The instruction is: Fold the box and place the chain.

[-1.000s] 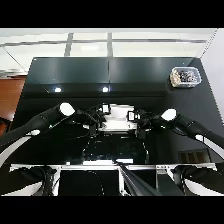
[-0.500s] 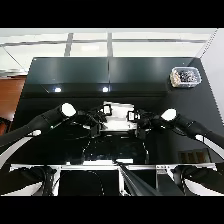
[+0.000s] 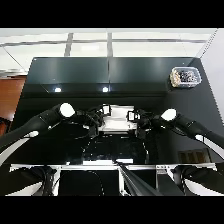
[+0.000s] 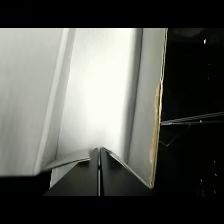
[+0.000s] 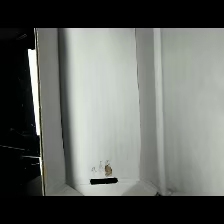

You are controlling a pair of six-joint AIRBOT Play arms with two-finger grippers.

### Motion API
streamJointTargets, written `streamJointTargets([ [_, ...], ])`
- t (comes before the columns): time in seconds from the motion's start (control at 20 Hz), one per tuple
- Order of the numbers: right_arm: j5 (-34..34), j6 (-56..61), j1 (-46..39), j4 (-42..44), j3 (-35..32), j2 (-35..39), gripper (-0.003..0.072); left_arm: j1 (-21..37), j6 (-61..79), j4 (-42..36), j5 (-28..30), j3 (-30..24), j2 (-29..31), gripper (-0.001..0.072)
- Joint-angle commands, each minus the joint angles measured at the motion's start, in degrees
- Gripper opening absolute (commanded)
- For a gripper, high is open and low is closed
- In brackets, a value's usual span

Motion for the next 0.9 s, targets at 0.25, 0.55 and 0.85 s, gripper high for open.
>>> streamJointTargets([
  [0.25, 0.02, 0.00, 0.04, 0.02, -0.02, -0.04, 0.0187, 16.11, -24.85, 11.41, -10.32, 0.07, 17.27, 0.0027],
  [0.55, 0.02, 0.00, 0.04, 0.00, -0.02, -0.04, 0.0188, 34.97, -51.25, 11.04, -20.63, -1.18, 20.63, 0.0027],
  [0.85, 0.02, 0.00, 0.04, 0.02, -0.02, -0.04, 0.0187, 40.83, -60.92, -5.84, -23.56, -11.21, 11.15, 0.0027],
])
